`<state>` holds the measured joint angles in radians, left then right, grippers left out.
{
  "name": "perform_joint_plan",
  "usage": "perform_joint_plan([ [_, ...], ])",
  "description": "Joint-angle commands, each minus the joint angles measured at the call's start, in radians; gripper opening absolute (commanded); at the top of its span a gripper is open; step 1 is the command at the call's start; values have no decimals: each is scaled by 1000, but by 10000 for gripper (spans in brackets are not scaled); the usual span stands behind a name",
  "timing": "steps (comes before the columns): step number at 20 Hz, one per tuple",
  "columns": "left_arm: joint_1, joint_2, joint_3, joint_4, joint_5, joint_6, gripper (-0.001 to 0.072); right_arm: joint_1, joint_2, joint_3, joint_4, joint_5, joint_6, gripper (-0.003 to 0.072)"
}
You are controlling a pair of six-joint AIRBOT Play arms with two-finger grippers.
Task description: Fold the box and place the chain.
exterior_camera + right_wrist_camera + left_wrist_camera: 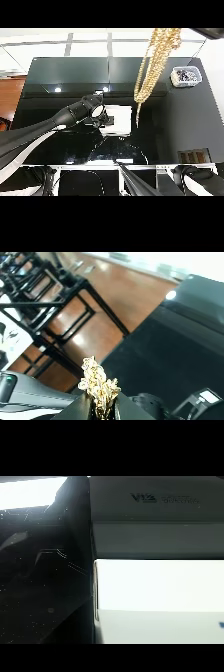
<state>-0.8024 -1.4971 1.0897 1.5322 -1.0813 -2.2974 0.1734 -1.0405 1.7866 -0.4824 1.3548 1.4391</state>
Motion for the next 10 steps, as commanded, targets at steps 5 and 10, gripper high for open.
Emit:
perform_joint_plan([
  [5, 0, 0, 0, 0, 0, 0, 28, 80, -14, -29, -116, 0, 42, 10],
  [10, 0, 0, 0, 0, 0, 1, 28, 189, -14, -327, -225, -60, 57, 11],
])
